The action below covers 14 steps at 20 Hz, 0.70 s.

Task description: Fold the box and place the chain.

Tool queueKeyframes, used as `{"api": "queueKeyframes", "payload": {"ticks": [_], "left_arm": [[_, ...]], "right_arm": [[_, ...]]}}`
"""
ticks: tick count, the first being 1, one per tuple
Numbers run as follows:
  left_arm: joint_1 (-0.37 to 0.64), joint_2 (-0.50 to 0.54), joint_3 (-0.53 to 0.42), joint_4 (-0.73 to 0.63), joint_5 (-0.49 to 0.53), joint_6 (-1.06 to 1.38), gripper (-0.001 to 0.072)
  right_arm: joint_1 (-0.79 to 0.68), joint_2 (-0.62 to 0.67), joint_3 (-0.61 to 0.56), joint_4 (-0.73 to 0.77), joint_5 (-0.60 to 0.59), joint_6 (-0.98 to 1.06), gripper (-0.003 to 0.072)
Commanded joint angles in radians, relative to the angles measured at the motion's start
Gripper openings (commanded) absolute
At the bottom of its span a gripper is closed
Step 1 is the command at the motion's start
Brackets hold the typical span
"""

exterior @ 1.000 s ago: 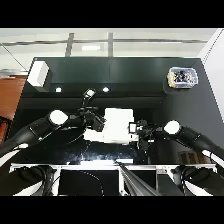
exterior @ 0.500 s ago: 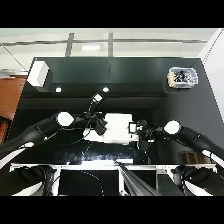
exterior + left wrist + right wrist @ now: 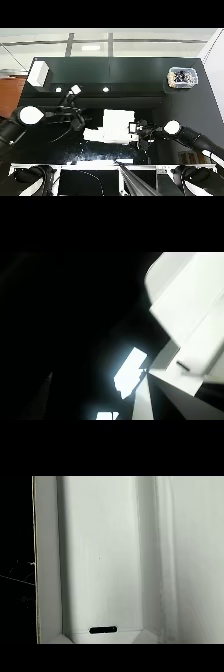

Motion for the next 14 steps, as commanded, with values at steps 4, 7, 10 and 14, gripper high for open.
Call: {"api": "queueKeyframes", "payload": {"ticks": [4,7,10,14], "left_arm": [[0.004,-0.004,-0.03,0.018,-0.114,0.267,0.0709],[-0.054,-0.043,-0.03,-0.035,-0.115,0.369,0.0694],[-0.086,-0.108,-0.03,0.015,-0.113,0.498,0.0694],[-0.09,-0.179,-0.03,0.005,-0.109,0.555,0.0694]], "right_arm": [[0.0,0.0,0.0,0.001,0.001,0.0,0.054],[0.0,0.0,0.0,0.001,0.001,0.0,0.054],[0.0,0.0,0.0,0.001,0.001,0.0,0.054],[0.0,0.0,0.0,0.003,0.001,0.0,0.054]]}}
